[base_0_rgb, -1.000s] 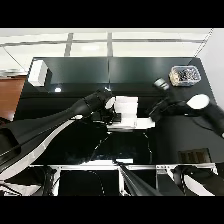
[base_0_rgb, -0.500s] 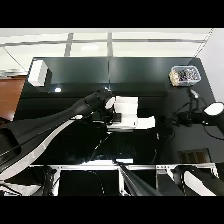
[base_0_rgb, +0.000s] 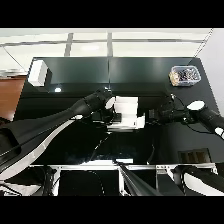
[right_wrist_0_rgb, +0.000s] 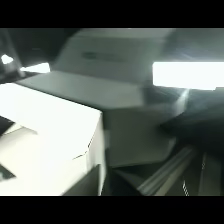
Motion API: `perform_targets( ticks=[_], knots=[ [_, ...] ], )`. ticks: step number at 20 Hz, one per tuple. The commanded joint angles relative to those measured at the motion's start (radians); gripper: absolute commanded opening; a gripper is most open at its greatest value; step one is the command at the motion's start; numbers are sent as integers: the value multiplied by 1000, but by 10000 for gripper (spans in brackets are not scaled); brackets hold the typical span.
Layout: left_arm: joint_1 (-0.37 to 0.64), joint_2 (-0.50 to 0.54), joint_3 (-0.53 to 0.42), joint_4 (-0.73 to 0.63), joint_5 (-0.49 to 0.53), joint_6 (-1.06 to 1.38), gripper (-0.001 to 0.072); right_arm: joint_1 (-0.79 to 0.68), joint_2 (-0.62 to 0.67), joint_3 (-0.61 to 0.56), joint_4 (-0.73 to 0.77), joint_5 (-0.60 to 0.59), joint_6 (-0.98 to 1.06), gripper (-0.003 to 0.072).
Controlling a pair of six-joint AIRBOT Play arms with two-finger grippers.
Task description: Fold the box and place the chain.
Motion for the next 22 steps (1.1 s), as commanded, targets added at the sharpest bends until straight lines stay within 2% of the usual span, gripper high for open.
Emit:
perform_targets(
  ticks=[1, 2, 6, 7, 8, 10, 12, 16, 19, 22],
  knots=[
    [0, 0, 0, 0, 0, 0, 28, 11, -9, 52, 39, 77, -43, 557],
    [0, 0, 0, 1, 1, 0, 28, 13, -9, 60, 40, 97, -44, 598],
    [0, 0, 0, 1, 1, 0, 28, 50, -10, 60, 48, 110, -14, 593],
    [0, 0, 0, 1, 1, 0, 28, 66, -9, 60, 48, 101, -1, 486],
    [0, 0, 0, 1, 1, 1, 28, 85, -9, 60, 48, 90, 14, 411],
    [0, 0, 0, 0, 1, 0, 28, 127, -10, 68, 31, 69, 63, 401],
    [0, 0, 0, 0, 1, 1, 28, 179, -10, 93, -40, 29, 147, 374],
    [0, 0, 0, 1, 0, 0, 28, 290, -10, 166, -226, -43, 351, 374],
    [0, 0, 0, 1, 1, 0, 28, 373, -10, 217, -435, -40, 531, 374],
    [0, 0, 0, 1, 1, 1, 28, 437, -10, 235, -539, -43, 632, 374]
  ],
)
